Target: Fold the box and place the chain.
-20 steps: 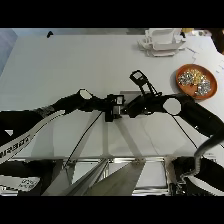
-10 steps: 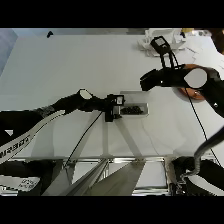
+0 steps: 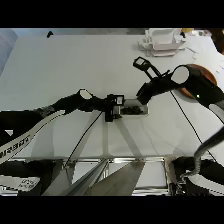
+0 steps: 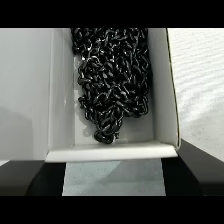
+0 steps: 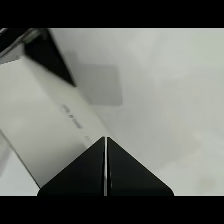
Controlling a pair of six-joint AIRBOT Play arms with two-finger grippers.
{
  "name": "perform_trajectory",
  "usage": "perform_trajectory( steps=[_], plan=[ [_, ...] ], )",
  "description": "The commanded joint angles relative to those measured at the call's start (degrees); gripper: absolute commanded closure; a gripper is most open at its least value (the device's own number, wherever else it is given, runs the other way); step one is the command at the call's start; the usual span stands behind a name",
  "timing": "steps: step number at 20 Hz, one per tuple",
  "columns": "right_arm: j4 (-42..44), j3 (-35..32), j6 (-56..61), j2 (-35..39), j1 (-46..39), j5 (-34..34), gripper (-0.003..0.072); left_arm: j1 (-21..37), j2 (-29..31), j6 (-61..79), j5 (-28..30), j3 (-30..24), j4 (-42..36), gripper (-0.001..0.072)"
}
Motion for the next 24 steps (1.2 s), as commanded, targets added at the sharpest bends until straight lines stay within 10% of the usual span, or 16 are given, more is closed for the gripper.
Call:
perform_trajectory(
  steps=[1,3,5,24],
  plan=[
    [4.0,0.0,-11.3,-0.3,2.3,7.7,0.0667,0.0,0.0,0.0,0.0,0.0,0.0,0.0627],
    [5.2,-0.1,-14.1,-0.2,2.9,10.4,0.065,0.0,0.0,0.0,0.0,0.0,0.0,0.0627],
    [5.7,-1.4,-14.7,1.0,2.9,9.7,0.0451,0.0,0.0,0.0,0.0,0.0,0.0,0.0627],
    [2.1,-5.5,-20.3,4.2,2.9,4.7,0.0401,0.0,0.0,0.0,0.0,0.0,0.0,0.0627]
  ],
)
